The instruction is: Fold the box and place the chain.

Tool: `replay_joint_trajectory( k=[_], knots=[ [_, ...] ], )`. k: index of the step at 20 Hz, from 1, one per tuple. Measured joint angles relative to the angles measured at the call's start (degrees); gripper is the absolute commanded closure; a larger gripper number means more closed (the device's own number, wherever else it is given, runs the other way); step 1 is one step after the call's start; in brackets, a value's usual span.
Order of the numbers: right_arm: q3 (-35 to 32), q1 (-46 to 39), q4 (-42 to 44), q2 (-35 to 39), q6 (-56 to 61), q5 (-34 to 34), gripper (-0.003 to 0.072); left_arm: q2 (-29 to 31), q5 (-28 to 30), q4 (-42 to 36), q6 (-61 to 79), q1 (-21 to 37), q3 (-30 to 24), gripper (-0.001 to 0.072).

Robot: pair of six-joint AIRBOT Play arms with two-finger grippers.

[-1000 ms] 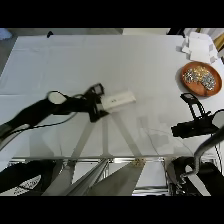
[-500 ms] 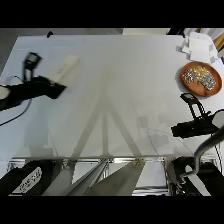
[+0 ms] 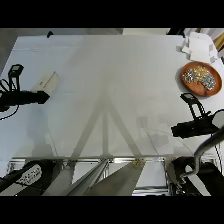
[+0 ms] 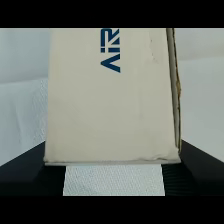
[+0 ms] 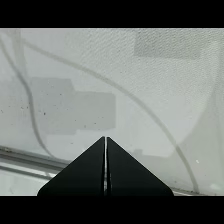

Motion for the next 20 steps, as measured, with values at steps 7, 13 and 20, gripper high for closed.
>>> replay_joint_trajectory(
  k=[7,13,20],
  knots=[
    [0.0,0.0,0.0,0.0,0.0,0.0,0.0676,-2.2,-4.4,1.6,-1.0,0.4,0.0,0.0129],
    [0.0,0.0,0.0,0.0,0.0,0.0,0.0676,-2.0,-6.1,1.9,-2.2,0.3,0.0,0.0002],
    [0.0,0.0,0.0,0.0,0.0,0.0,0.0676,4.2,-6.8,4.3,-3.8,-3.4,0.0,0.0017]
  ],
)
